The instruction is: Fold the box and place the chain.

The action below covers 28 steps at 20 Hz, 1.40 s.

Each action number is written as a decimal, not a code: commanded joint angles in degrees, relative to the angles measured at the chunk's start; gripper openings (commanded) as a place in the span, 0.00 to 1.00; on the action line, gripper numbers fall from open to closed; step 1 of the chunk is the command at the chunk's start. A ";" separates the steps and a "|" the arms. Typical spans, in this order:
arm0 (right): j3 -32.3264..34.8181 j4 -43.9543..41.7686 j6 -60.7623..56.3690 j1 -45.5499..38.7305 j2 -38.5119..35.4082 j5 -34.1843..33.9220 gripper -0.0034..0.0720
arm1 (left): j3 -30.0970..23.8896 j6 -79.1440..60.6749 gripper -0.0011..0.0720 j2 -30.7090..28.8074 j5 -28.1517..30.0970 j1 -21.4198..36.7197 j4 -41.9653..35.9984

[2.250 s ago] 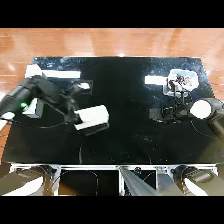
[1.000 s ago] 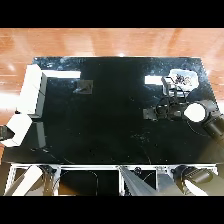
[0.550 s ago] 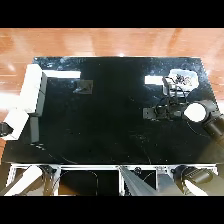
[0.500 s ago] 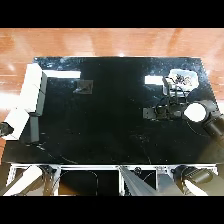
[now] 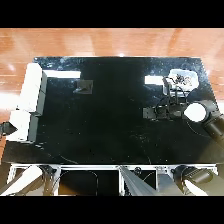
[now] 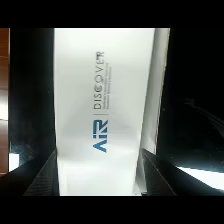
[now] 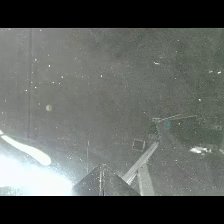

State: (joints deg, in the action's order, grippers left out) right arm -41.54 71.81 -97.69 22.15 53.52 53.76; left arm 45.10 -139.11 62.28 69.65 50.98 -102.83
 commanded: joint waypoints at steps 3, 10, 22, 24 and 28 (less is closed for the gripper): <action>0.02 0.00 -0.02 0.00 -0.04 -0.04 0.09 | 0.85 0.04 0.88 0.02 -1.53 -0.04 0.07; -1.73 0.46 0.81 0.02 0.87 -7.65 0.09 | 12.92 7.48 0.81 -0.85 -5.79 -4.37 -22.14; -22.56 17.73 -9.14 -6.43 21.20 11.74 0.09 | 5.31 45.00 0.04 -0.37 -21.38 -70.16 3.63; -22.12 20.22 -9.27 -8.22 21.20 12.35 0.09 | 3.56 45.07 0.04 1.90 -21.09 -70.97 2.71; -22.12 21.75 -9.31 -8.87 21.20 12.15 0.09 | 3.63 45.07 0.04 3.65 -18.88 -69.26 -0.37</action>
